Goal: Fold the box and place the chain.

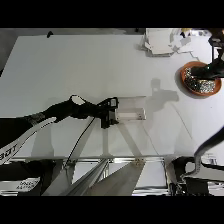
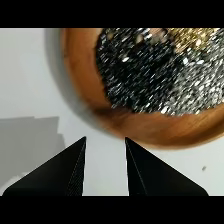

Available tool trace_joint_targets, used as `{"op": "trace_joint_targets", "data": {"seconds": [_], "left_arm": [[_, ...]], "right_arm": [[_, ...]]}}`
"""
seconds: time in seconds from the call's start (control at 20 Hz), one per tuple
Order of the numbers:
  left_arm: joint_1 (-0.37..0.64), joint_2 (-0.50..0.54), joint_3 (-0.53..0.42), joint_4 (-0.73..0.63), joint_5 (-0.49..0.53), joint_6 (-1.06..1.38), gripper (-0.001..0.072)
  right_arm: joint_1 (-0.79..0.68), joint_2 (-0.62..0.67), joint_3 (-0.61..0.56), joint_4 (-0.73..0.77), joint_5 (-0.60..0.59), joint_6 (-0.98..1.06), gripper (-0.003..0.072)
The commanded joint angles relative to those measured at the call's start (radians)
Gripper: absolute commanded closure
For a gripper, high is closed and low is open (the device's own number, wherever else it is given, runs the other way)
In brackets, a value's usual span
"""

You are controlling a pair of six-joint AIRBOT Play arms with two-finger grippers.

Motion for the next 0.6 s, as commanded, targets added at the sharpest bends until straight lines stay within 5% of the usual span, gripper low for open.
{"op": "trace_joint_targets", "data": {"seconds": [0.0, 0.55], "left_arm": [[0.001, 0.0, 0.0, 0.0, 0.0, 0.0, 0.0573], [0.001, 0.0, 0.0, 0.0, 0.0, 0.0, 0.0573]], "right_arm": [[-0.058, -0.13, 0.088, 0.05, -0.035, 0.009, 0.0409], [-0.101, -0.273, 0.101, 0.045, -0.104, 0.117, 0.0412]]}}
